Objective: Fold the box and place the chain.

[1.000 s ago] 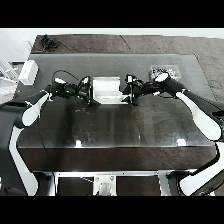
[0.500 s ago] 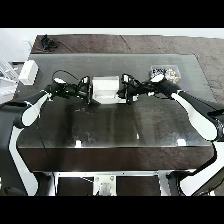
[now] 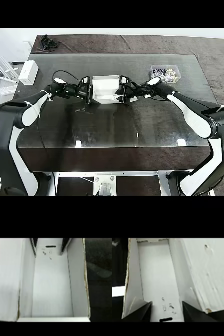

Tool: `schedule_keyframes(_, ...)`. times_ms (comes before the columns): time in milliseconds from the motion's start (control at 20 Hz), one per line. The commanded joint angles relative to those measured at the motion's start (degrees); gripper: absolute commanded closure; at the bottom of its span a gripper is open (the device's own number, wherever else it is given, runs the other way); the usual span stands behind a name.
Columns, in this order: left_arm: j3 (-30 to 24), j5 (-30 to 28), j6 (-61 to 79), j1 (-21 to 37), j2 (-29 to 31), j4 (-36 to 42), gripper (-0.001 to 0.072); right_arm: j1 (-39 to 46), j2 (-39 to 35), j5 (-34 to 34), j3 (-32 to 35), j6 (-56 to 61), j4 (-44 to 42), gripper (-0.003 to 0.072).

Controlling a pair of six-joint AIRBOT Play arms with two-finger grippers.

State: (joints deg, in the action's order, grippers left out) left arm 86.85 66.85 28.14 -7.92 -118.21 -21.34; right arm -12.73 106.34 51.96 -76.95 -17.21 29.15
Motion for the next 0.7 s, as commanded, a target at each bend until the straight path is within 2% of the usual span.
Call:
schedule_keyframes(0, 0.0, 0.0, -0.1, 0.0, 0.0, 0.0, 0.0354, 0.0, 0.1, 2.5, 0.0, 0.0, -0.2, 0.0133)
schedule_keyframes(50, 0.0, 0.1, -0.1, 0.0, 0.0, 0.0, 0.0354, 0.1, 0.1, 2.5, 0.0, 0.0, -0.2, 0.0132)
schedule_keyframes(100, 0.0, 0.1, -0.1, 0.0, 0.0, 0.0, 0.0354, 0.2, 0.1, 2.5, 0.0, 0.0, -0.2, 0.0023)
schedule_keyframes(150, 0.0, 0.1, -0.1, 0.0, 0.0, 0.0, 0.0354, 0.2, 0.1, 2.5, 0.0, 0.0, -0.2, -0.0012)
schedule_keyframes(300, 0.0, 0.1, -0.1, 0.0, 0.0, 0.0, 0.0354, 0.2, 0.1, 2.5, 0.0, 0.2, 0.0, -0.0026)
schedule_keyframes(550, 0.0, 0.1, -0.1, 0.0, 0.0, 0.0, 0.0354, 0.3, 0.1, 2.7, 0.0, -0.1, 0.0, -0.0024)
schedule_keyframes(600, 0.0, 0.1, -0.1, 0.0, 0.0, 0.0, 0.0354, 0.5, 0.0, 2.8, 0.0, 0.0, 0.2, 0.0015)
schedule_keyframes(650, 0.0, 0.1, -0.1, 0.0, 0.0, 0.0, 0.0354, 0.8, 0.0, 2.8, 0.0, 0.0, 1.0, 0.0109)
